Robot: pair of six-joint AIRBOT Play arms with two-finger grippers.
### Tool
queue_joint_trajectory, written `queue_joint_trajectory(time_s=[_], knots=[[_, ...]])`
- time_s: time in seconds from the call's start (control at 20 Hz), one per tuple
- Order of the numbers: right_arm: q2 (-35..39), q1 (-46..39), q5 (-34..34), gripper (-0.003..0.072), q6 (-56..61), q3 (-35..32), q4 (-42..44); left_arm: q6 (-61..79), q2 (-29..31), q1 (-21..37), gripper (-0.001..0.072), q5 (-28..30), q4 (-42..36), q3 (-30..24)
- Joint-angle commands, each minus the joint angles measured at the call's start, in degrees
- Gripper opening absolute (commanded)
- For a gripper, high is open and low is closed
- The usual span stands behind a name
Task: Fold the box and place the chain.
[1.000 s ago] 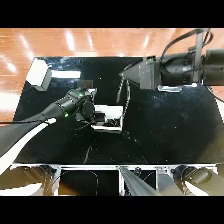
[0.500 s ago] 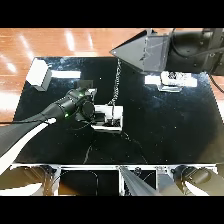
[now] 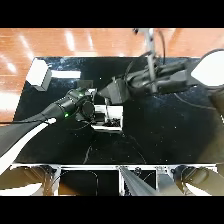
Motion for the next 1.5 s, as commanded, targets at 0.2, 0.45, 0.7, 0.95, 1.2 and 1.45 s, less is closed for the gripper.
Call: queue_joint_trajectory(time_s=[0.2,0.45,0.7,0.95,1.2,1.45], knots=[[-1.1,0.8,0.5,0.0036,2.1,-6.1,-5.3,0.0,0.0,0.0,0.0019,0.1,0.0,0.0],[-2.8,0.8,-1.1,0.0037,2.1,-9.6,-5.5,0.0,0.0,0.0,0.0019,0.1,0.0,0.0],[-5.7,0.8,-1.0,0.0043,2.8,-9.7,-6.2,0.0,0.0,0.0,0.0019,0.1,0.0,0.0],[-4.7,-1.6,3.9,0.0705,3.6,-9.7,-10.2,0.0,0.0,0.0,0.0019,0.1,0.0,0.0],[-0.4,-12.5,16.3,0.0704,5.2,-10.1,-24.2,0.0,0.0,0.0,0.0019,0.3,0.0,1.1],[1.5,-19.1,18.9,0.0704,5.5,-14.8,-26.9,0.0,0.0,0.0,0.0021,1.8,-1.3,3.8]])
